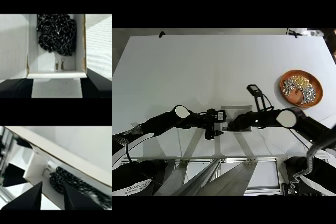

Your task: Fold the box and place the chain.

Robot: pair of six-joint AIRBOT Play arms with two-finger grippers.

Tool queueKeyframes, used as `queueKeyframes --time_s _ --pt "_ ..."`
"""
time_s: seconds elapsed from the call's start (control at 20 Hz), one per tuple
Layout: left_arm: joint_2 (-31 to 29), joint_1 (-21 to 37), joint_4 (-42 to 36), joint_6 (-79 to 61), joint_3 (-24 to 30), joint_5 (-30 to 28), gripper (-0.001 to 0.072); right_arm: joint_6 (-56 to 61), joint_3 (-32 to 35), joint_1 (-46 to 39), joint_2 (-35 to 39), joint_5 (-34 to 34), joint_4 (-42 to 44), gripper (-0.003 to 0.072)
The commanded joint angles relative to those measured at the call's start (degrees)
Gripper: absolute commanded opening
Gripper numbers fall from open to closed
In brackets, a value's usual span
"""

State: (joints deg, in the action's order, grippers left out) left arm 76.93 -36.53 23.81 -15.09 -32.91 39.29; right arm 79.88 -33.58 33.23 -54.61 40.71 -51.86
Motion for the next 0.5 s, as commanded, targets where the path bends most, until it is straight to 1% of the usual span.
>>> queueKeyframes --time_s 0.0,0.1,0.15,0.2,0.25,0.3,0.35,0.4,0.45 --pt "0.0 0.0 0.0 0.0 0.0 0.0 0.0073 -13.4 0.0 -7.6 8.5 12.6 -0.3 0.0290" --pt "0.0 0.0 0.0 0.0 0.0 0.0 0.0073 -24.5 0.0 -13.9 11.4 23.9 -2.1 0.0260" --pt "0.0 0.0 0.0 0.0 0.0 0.0 0.0073 -31.3 0.0 -17.6 11.6 27.7 -3.5 0.0179" --pt "0.0 0.0 0.0 0.0 0.0 0.0 0.0073 -37.4 0.4 -20.4 11.3 28.0 -5.8 0.0062" --pt "0.0 0.0 0.0 0.0 0.0 -0.1 0.0073 -43.8 1.0 -22.4 10.6 25.0 -6.7 0.0048" --pt "0.0 0.0 0.0 0.0 0.0 0.0 0.0073 -50.4 2.0 -23.8 9.4 21.8 -5.6 0.0057" --pt "0.0 0.0 0.0 0.0 0.0 0.0 0.0073 -58.7 2.6 -24.3 7.4 19.9 -4.8 0.0120" --pt "0.0 0.0 0.0 0.0 0.0 0.0 0.0073 -65.9 2.6 -24.2 5.3 19.4 -4.9 0.0200" --pt "0.0 0.0 0.0 0.0 0.0 0.0 0.0073 -72.2 2.6 -23.6 3.1 18.8 -4.9 0.0254"
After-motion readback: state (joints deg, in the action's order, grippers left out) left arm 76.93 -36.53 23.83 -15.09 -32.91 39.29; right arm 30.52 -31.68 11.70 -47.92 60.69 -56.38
